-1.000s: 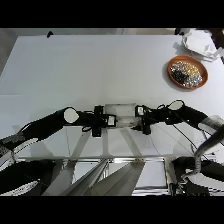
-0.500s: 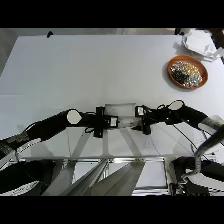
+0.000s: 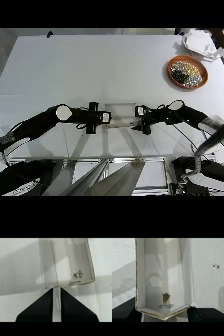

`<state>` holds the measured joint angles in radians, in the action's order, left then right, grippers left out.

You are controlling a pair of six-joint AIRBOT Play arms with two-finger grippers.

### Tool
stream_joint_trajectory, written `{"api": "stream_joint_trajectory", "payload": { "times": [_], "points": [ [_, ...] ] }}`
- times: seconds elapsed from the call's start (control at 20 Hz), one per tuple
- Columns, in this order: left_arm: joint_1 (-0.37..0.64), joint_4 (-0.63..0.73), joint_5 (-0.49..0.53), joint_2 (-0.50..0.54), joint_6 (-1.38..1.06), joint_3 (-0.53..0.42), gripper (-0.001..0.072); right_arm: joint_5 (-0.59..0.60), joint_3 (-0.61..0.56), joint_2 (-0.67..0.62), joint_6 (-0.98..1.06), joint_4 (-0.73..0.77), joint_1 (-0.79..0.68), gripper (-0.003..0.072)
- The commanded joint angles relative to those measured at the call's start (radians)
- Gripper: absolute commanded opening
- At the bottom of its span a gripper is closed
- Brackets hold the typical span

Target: Fold the box and place the chain.

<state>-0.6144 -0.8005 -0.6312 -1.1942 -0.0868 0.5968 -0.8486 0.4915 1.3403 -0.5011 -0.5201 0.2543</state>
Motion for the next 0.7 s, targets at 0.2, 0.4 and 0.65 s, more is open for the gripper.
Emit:
{"api": "stream_joint_trajectory", "payload": {
  "times": [0.2, 0.4, 0.65],
  "points": [
    [0.021, -0.069, -0.065, 0.005, 0.035, -0.003, 0.0153, -0.001, 0.001, 0.000, 0.003, 0.001, 0.000, 0.0458],
    [-0.025, 0.001, -0.019, 0.003, 0.035, -0.003, 0.0151, -0.001, 0.001, 0.000, 0.003, 0.001, 0.000, 0.0458],
    [-0.077, 0.056, 0.033, -0.033, 0.034, -0.003, 0.0151, -0.001, 0.001, 0.000, 0.003, 0.001, 0.000, 0.0458]
  ]
}}
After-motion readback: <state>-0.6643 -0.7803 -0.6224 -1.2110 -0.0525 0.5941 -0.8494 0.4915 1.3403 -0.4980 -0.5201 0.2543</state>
